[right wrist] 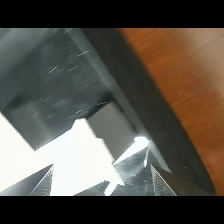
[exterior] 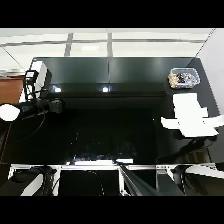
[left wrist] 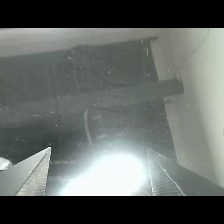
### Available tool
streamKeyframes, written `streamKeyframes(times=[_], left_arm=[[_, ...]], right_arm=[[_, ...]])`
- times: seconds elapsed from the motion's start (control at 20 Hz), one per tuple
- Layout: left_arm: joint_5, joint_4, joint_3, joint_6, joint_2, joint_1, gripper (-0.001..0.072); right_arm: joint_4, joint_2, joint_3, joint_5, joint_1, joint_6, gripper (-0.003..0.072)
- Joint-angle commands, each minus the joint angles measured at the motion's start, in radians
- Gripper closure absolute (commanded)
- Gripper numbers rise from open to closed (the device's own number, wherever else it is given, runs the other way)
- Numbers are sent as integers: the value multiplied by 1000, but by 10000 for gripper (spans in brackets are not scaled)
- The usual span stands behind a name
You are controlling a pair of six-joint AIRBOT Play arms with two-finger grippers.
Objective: Fold the box and place the chain.
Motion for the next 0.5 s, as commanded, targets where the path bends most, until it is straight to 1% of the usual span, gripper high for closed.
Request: streamKeyframes(times=[0.0, 0.05, 0.1, 0.15, 0.2, 0.3, 0.45], left_arm=[[-8, 2, 0, 0, -17, 0, 5], [-14, 4, 0, 0, -17, 0, 5], [-23, 4, 0, 0, -17, 0, 5], [-31, 4, 0, 0, -17, 0, 5], [-37, 3, 0, 0, -17, 0, 5], [-51, 3, 0, 0, -17, 0, 5], [-54, 3, 0, 0, -17, 0, 5]], right_arm=[[-145, -75, 29, 63, 113, -90, 56], [-172, -77, 29, 35, 144, -89, 262], [-172, -76, 31, 12, 161, -73, 433], [-164, -74, 34, 2, 171, -57, 619], [-154, -73, 42, 4, 177, -49, 678], [-110, -65, 66, 60, 182, -51, 676], [-18, -17, 74, 164, 192, -51, 670]])
